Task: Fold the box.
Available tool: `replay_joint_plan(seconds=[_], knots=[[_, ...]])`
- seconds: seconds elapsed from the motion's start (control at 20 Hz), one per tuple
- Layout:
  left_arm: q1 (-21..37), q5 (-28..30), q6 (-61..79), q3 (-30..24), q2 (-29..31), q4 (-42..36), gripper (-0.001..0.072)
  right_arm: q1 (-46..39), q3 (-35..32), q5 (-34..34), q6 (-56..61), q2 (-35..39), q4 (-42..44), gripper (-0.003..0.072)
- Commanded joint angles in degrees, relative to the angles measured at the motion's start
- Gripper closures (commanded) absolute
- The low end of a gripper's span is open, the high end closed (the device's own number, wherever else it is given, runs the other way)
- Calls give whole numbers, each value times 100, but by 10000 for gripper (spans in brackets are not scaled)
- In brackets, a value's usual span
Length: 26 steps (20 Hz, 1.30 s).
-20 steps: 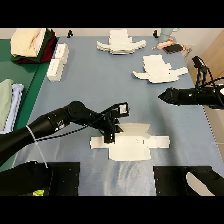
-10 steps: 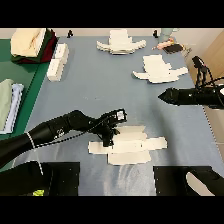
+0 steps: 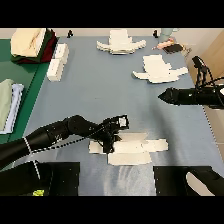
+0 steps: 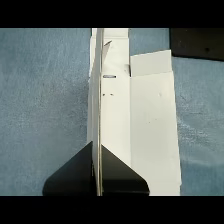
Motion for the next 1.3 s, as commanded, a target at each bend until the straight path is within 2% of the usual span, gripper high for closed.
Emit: replay_joint_plan(seconds=[0.0,0.1,0.15,0.2,0.35,0.45,0.55,0.6,0.7,0.85,0.95,1.1,1.25], knots=[[-26,44,-57,-31,11,2,689,7,4,20,2,-2,2,526],[-22,48,-55,-31,9,2,689,7,4,55,2,-2,2,526],[-22,48,-55,-31,9,2,688,4,4,109,2,-2,2,555],[-22,48,-55,-31,11,0,689,4,4,205,4,-2,0,677],[-22,46,-52,-28,11,-11,689,9,4,503,636,109,-498,684],[-26,46,-52,-28,9,-11,688,177,4,1064,1458,424,-1392,684],[-26,46,-52,-28,11,-11,688,553,4,2006,2404,850,-2114,684],[-26,46,-52,-28,9,-11,689,833,-2,2503,2800,1106,-2245,685],[-26,44,-52,-28,11,-13,688,1486,-144,2970,3587,1716,-2229,684],[-26,46,-52,-28,11,-11,688,2511,-745,2916,3888,2503,-1987,684],[-26,46,-52,-28,11,-11,688,3165,-1338,2721,3222,2697,-1755,684],[-26,46,-52,-28,11,-11,688,4131,-1980,2282,2107,2575,-1307,684],[-26,46,-52,-28,9,-11,688,5160,-2068,1427,1333,2227,-1932,684]])
